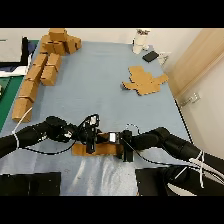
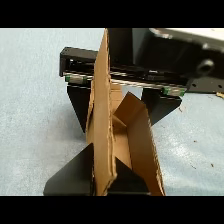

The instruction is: Fold the box.

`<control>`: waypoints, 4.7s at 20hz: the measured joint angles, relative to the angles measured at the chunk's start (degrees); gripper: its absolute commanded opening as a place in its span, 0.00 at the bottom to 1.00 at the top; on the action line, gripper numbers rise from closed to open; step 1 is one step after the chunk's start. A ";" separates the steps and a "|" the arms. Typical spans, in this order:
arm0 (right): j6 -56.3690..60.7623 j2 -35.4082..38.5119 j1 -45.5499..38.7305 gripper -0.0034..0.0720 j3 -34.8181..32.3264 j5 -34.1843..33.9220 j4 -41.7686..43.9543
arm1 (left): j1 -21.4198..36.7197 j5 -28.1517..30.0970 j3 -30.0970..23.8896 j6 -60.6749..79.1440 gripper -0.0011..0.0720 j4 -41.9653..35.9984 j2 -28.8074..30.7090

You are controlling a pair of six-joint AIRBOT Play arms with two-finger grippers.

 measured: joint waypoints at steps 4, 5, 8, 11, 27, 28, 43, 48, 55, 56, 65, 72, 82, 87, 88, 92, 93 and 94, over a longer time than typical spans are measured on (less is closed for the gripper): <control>0.00 -0.02 -0.26 0.70 0.02 -0.13 1.22 | -0.04 -0.13 -0.02 0.00 0.03 0.07 0.00; 0.00 -0.04 -0.28 0.70 0.02 -0.17 1.44 | -0.04 -0.13 0.00 0.00 0.03 0.09 0.00; -0.02 -0.50 -0.33 0.70 0.04 -0.46 1.92 | -0.04 -0.02 0.00 0.00 0.03 0.04 0.00; -0.04 -1.16 -0.35 0.72 0.09 -0.66 2.25 | -0.04 -0.02 0.00 0.00 0.03 0.04 0.00; 0.00 -1.62 -2.91 0.76 0.07 -2.91 2.25 | -0.04 -0.02 0.00 0.00 0.03 -0.02 0.00; 0.00 -1.64 -2.91 0.76 0.07 -2.93 2.21 | -0.04 0.00 0.00 0.00 0.03 -0.02 0.00; -0.04 -1.66 -2.80 0.76 0.11 -3.02 1.20 | -0.04 0.00 0.00 0.00 0.03 -0.02 0.00; -0.04 -1.66 -2.80 0.76 0.11 -3.04 1.18 | -0.04 0.00 0.04 0.00 0.03 -0.09 0.00; -0.04 -1.66 -2.80 0.76 0.11 -3.06 1.18 | -0.04 0.09 0.04 0.00 0.03 -0.20 -0.09; -0.04 -1.66 -2.80 0.76 0.11 -3.04 1.18 | -0.04 0.09 0.04 0.00 0.03 -0.20 -0.09; -0.02 -1.66 -2.80 0.76 0.11 -3.08 1.16 | 3.76 1.11 0.04 -15.58 0.52 4.26 4.55; -0.04 -1.66 -2.80 0.76 0.11 -3.08 1.16 | 6.49 -5.57 0.04 -44.50 0.03 27.02 15.69; -0.02 -1.66 -2.80 0.76 0.11 -3.08 1.16 | 1.33 -10.36 -0.13 -85.13 0.03 21.35 15.76; -0.02 -1.66 -2.80 0.76 0.11 -3.10 1.16 | 0.70 1.05 0.66 -84.59 0.03 11.02 9.77; -0.02 -1.66 -2.80 0.76 0.11 -3.10 1.16 | 0.66 3.02 0.85 -84.48 0.03 10.34 8.48; -0.02 -1.66 -2.80 0.76 0.11 -3.13 1.16 | 0.59 8.07 1.79 -84.41 0.03 10.43 4.00; -0.02 -1.66 -2.80 0.76 0.11 -3.15 1.16 | 0.59 8.66 1.97 -84.52 0.03 10.73 3.04; -0.02 -1.66 -2.80 0.76 0.11 -3.17 1.18 | 0.59 8.98 2.08 -85.20 0.03 11.41 2.14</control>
